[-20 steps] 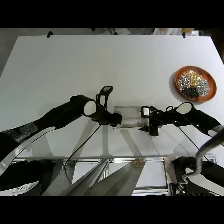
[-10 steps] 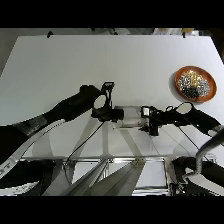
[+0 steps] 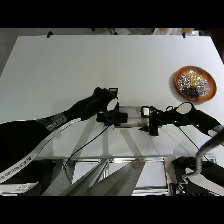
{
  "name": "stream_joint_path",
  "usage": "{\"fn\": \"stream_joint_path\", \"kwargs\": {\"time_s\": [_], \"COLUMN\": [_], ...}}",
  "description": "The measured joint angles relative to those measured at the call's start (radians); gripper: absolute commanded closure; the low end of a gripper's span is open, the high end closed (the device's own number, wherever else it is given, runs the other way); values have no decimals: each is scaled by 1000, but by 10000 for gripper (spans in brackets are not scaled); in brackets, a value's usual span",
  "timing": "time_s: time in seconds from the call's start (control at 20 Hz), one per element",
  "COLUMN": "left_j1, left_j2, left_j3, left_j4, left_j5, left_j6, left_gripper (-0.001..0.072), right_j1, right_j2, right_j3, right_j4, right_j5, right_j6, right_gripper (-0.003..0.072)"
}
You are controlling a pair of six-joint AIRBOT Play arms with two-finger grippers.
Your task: Fold the box and place the chain.
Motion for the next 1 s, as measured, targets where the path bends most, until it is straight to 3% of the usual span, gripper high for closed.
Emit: {"fn": "stream_joint_path", "kwargs": {"time_s": [0.3, 0.35, 0.55, 0.7, 0.75, 0.8, 0.9, 1.0], "left_j1": [-9, -11, -18, -19, -19, -20, -20, -16], "left_j2": [-21, -25, -31, -33, -34, -34, -32, -22], "left_j3": [2, 2, 2, 3, 3, 3, 3, 2], "left_j4": [6, 8, 16, 24, 27, 32, 39, 51], "left_j5": [35, 35, 26, 21, 18, 13, 7, -13], "left_j6": [-40, -43, -51, -51, -51, -50, -42, -38], "left_gripper": [523, 593, 709, 709, 701, 641, 438, 436], "right_j1": [0, 0, 0, 0, 0, 0, 0, 0], "right_j2": [0, 0, 0, 0, 0, 0, 0, 0], "right_j3": [0, 0, 0, 0, 0, 0, 0, 0], "right_j4": [0, 0, 0, 0, 0, 0, 0, 0], "right_j5": [0, 0, 1, 1, 1, 1, 0, 0], "right_j6": [0, 0, 0, 1, 1, 1, 0, 0], "right_gripper": [291, 291, 291, 291, 291, 291, 291, 291]}}
